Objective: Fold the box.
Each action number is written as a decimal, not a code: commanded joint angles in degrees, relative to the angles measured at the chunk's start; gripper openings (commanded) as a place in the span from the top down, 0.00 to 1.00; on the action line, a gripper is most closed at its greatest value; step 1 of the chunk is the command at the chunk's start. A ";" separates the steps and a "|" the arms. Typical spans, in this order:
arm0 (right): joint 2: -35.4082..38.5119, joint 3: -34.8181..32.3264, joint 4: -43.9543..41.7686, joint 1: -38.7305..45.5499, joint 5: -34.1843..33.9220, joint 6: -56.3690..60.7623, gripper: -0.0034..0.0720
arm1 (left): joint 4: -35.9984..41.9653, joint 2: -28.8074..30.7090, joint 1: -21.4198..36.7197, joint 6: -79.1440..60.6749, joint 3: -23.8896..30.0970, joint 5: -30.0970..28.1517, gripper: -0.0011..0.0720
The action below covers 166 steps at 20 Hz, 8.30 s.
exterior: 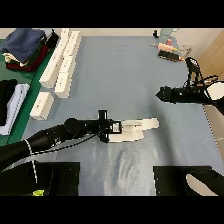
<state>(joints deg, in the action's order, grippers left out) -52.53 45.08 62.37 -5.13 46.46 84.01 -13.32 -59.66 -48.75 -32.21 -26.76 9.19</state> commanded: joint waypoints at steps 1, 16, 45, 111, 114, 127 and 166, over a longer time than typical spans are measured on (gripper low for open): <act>0.00 -0.04 -0.68 -0.02 -0.02 0.00 0.64 | 1.84 0.02 -0.79 0.20 1.07 -1.29 0.97; 0.00 -0.04 -0.85 -0.02 -0.04 0.00 0.64 | -17.53 -2.62 16.22 27.69 -10.27 35.45 0.97; 0.00 -0.04 -0.90 -0.02 1.31 -0.04 0.64 | -15.43 -7.08 6.93 34.86 -10.60 25.33 0.97; 0.11 -0.04 -3.82 -0.37 4.09 -0.07 0.64 | -16.44 7.61 -14.73 34.91 4.85 -5.38 0.97; 0.11 -0.04 -3.87 -0.37 4.39 -0.04 0.64 | -16.41 7.50 -13.49 35.28 4.79 -2.19 0.97; 0.11 -0.04 -3.87 -0.35 7.50 -0.02 0.66 | -16.59 5.31 0.63 33.27 -0.13 15.56 0.97; 0.11 -0.04 -3.87 -0.35 5.53 -0.02 0.66 | -16.92 4.98 -0.20 29.83 -0.13 7.28 0.97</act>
<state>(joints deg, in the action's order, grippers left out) -52.45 45.06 58.52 -5.48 52.21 83.99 -30.22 -54.72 -48.42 -2.35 -28.03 18.81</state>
